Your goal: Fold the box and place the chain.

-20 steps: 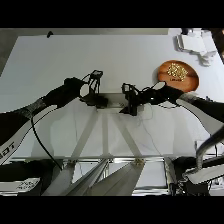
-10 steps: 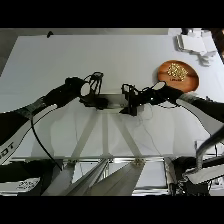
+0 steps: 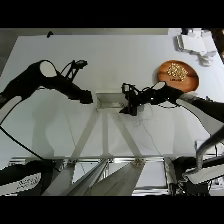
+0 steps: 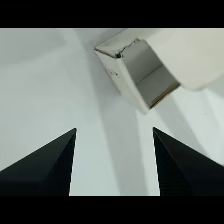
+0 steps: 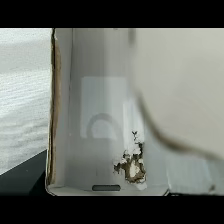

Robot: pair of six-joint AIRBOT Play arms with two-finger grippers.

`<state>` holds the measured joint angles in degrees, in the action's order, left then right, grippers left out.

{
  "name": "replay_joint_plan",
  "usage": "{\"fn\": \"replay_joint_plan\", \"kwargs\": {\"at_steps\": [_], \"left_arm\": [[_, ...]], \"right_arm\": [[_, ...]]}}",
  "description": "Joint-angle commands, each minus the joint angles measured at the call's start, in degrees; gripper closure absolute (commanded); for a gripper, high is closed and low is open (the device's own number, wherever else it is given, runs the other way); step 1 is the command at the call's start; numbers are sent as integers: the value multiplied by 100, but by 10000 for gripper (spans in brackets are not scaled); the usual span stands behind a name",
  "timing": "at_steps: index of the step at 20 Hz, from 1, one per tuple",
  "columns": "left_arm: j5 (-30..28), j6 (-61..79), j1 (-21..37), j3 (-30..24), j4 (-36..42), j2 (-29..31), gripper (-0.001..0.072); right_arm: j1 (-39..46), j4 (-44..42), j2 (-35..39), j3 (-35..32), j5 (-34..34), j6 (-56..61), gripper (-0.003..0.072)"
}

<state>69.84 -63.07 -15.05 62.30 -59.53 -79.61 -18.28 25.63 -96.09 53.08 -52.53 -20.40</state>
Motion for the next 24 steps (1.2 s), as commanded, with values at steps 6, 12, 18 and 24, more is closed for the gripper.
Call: {"fn": "replay_joint_plan", "kwargs": {"at_steps": [6,12,18,24], "left_arm": [[328,6382,922,-15,1974,-942,11],[417,8236,859,-92,2411,-1237,11],[431,8752,780,-111,2564,-1716,11],[319,8747,636,-111,2651,-1853,11]], "right_arm": [[2,0,2,7,0,0,330],[2,0,2,4,0,0,330],[2,0,2,4,0,0,330],[2,0,2,7,0,0,330]]}}
